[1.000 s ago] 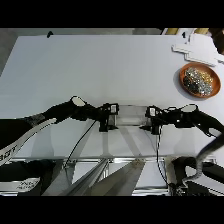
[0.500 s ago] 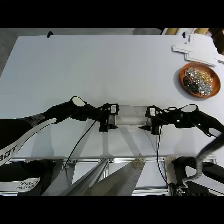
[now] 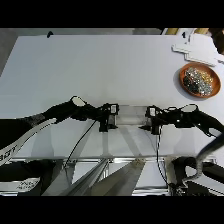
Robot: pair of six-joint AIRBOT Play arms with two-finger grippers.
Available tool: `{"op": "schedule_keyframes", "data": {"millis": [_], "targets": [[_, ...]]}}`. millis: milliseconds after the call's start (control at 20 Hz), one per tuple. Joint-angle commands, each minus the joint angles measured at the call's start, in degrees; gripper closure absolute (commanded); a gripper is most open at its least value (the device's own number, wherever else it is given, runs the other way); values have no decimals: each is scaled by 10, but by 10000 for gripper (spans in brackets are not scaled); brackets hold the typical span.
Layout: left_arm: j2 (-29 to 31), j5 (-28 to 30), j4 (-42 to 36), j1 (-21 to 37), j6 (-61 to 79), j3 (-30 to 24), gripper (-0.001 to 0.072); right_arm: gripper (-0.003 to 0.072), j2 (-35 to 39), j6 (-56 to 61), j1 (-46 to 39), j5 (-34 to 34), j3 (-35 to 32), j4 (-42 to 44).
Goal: Fold the box and place the chain.
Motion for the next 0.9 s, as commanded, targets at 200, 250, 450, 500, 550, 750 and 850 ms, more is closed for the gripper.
{"op": "schedule_keyframes", "data": {"millis": [200,250,450,500,550,750,850], "targets": [[0,0,0,0,0,0,540,228,0,0,0,0,0,0],[0,0,0,0,0,0,540,228,0,0,0,0,0,0],[0,0,0,0,0,0,540,229,0,0,0,7,0,-1],[0,0,0,0,0,0,540,229,0,1,0,9,0,-2],[0,0,0,0,0,0,540,229,0,15,0,16,0,-2],[0,0,0,0,0,0,540,9,9,107,0,9,0,-61],[0,0,0,0,0,0,540,2,31,141,0,0,0,-92]]}}
